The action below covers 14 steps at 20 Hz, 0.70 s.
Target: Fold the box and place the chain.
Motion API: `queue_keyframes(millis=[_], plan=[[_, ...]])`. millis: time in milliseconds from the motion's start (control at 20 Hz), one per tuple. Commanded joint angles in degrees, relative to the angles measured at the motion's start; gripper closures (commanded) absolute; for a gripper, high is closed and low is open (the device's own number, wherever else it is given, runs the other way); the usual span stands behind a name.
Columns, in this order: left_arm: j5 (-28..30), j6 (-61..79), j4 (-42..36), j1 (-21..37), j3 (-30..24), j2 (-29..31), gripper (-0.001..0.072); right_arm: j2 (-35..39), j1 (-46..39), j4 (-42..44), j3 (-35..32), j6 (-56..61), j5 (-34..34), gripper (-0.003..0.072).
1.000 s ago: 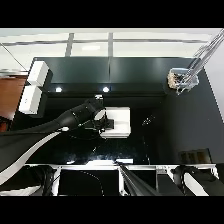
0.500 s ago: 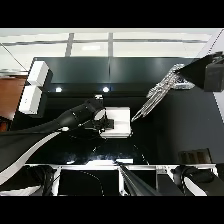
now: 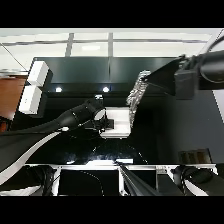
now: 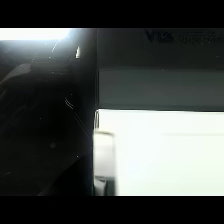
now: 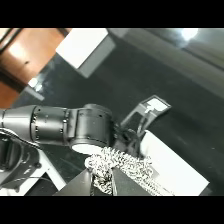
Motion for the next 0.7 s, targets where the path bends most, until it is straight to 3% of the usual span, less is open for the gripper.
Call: queue_keyframes(millis=[0,200,350,650], plan=[[0.07,0.02,0.02,0.04,0.02,0.00,0.0681,-2.64,1.62,0.66,-0.02,-0.02,-1.07,0.0644],[0.48,0.02,0.02,0.04,0.02,0.00,0.0681,-3.17,1.62,-0.39,-2.29,-1.07,0.37,0.0643],[1.55,0.02,-0.02,0.02,0.02,0.00,0.0681,-3.17,1.77,-2.67,-8.94,-1.03,2.95,0.0643],[1.49,0.02,-0.02,0.04,0.02,0.00,0.0682,-3.17,5.38,-2.78,-25.11,-0.37,-11.85,0.0643]])
